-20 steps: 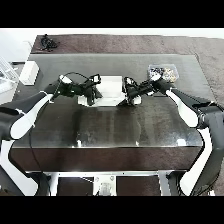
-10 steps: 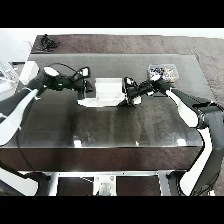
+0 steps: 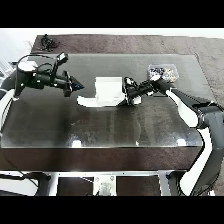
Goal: Fold the box and place the chain.
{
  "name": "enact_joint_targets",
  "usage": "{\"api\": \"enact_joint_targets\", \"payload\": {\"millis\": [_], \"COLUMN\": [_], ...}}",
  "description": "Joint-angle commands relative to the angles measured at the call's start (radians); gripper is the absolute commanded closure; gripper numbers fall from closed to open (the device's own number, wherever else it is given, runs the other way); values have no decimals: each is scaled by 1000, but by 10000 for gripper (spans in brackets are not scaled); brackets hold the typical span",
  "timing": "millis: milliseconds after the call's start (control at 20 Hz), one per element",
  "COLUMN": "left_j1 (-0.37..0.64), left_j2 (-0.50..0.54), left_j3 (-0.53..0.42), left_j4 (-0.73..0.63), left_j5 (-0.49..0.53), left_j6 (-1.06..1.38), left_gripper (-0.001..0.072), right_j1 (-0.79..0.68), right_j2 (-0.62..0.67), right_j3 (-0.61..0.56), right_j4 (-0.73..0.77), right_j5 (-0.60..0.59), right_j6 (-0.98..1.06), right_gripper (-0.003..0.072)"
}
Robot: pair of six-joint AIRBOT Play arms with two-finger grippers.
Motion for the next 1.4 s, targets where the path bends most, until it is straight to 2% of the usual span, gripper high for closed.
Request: {"api": "enact_joint_targets", "payload": {"millis": [0,50,100,300,400,550,700,850,1050,1200,1350], "left_j1": [16,16,16,16,16,28,109,180,187,182,158], "left_j2": [108,132,144,146,146,148,186,201,200,195,116], "left_j3": [-136,-174,-203,-268,-296,-356,-430,-454,-456,-456,-440], "left_j4": [-7,-18,-31,-25,-34,-100,-249,-179,-32,-16,-28], "left_j5": [233,303,316,224,225,235,233,214,270,286,254], "left_j6": [-274,-355,-429,-606,-626,-624,-583,-646,-936,-935,-938], "left_gripper": [696,696,695,694,694,694,694,693,691,691,690], "right_j1": [0,0,0,0,0,0,0,0,0,0,0], "right_j2": [0,0,0,0,0,0,0,0,0,0,0], "right_j3": [0,0,0,0,0,0,0,0,0,0,0], "right_j4": [1,1,1,1,1,1,1,1,1,1,1], "right_j5": [0,0,0,0,0,0,0,0,0,0,0], "right_j6": [1,1,1,1,1,1,1,1,1,1,1], "right_gripper": [102,103,103,102,102,103,103,103,102,103,102]}}
